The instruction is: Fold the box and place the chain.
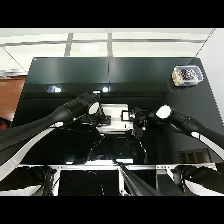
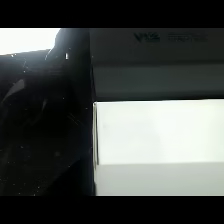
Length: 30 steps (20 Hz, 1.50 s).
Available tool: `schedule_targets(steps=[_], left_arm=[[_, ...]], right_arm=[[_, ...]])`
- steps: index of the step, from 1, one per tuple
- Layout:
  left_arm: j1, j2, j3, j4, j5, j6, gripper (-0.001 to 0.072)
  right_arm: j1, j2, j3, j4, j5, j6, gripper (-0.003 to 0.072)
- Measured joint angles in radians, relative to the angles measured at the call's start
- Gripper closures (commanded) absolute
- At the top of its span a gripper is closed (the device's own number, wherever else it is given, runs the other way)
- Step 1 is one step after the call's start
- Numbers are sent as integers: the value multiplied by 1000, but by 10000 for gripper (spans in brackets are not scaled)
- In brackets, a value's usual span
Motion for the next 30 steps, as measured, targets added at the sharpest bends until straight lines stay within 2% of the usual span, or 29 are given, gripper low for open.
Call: schedule_targets(steps=[3, 5, 6, 7, 8, 12, 20, 22, 23, 24, 25, 26, 27, 29, 30], left_arm=[[0, 0, 0, 0, -6, 0, 685], [0, 0, 0, 0, -5, 0, 685], [0, 0, 0, 0, -6, 1, 685], [0, 0, 0, 0, -6, 1, 685], [0, 0, 0, 0, -5, 1, 685], [0, 0, 0, 0, -5, 0, 684], [0, 0, 0, -14, -6, 0, 684], [0, 0, 0, -19, -6, 0, 684], [0, 0, 0, -21, -5, 0, 684], [0, 0, 0, -24, -4, -1, 684], [0, 0, 0, -31, 3, -1, 684], [0, 0, 0, -33, 3, 0, 684], [0, 0, 0, -32, 3, 0, 684], [0, 0, 0, -31, 2, 0, 684], [0, 0, 0, -31, 1, 0, 684]], right_arm=[[0, 26, 0, -56, 26, 19, -13], [1, 32, 0, -74, 41, 28, 266], [1, 35, 0, -80, 45, 32, 282], [1, 37, 0, -85, 44, 35, 417], [1, 38, 0, -89, 47, 35, 451], [1, 40, 0, -61, 54, 53, 451], [31, -3, 0, 111, 15, 66, 452], [35, -10, 0, 129, 10, 72, 365], [35, -12, 0, 135, 8, 76, 492], [37, -14, 0, 139, 5, 84, 488], [38, -15, 0, 146, 5, 93, 347], [38, -16, 0, 148, 5, 97, 371], [39, -16, 0, 149, 4, 102, 491], [39, -17, 0, 150, 3, 119, 505], [39, -17, 0, 150, 4, 132, 683]])
